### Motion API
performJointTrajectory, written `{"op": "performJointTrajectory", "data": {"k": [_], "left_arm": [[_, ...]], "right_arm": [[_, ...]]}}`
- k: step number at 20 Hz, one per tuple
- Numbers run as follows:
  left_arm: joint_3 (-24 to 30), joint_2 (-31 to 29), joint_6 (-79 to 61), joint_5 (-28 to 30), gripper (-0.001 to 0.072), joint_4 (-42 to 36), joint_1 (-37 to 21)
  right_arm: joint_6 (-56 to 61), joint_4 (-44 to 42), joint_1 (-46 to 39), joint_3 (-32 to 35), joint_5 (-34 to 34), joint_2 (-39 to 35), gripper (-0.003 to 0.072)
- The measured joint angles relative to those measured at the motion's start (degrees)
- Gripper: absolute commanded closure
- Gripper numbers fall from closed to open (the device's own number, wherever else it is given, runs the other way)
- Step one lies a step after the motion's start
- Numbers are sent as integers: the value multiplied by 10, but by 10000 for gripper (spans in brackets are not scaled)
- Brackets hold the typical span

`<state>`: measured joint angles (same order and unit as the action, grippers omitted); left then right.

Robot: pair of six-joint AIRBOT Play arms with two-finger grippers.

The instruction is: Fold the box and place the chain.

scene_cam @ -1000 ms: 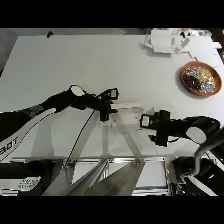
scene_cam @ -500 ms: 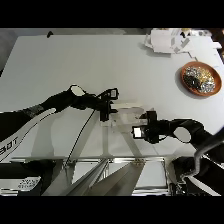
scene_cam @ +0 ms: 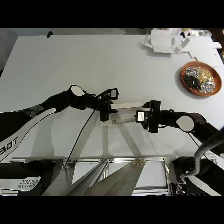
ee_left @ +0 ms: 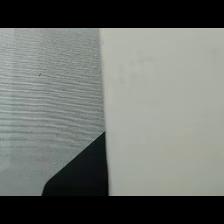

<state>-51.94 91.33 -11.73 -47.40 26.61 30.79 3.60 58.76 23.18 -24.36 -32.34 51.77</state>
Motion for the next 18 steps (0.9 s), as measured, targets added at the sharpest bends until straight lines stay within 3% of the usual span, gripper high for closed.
{"op": "performJointTrajectory", "data": {"k": [8, 18], "left_arm": [[0, 0, 0, 0, 700, 0, 0], [0, 0, 0, 0, 700, 0, 0]], "right_arm": [[-202, -182, -80, -6, -49, 61, -4], [-311, -252, -128, -56, -150, 181, 0]]}}
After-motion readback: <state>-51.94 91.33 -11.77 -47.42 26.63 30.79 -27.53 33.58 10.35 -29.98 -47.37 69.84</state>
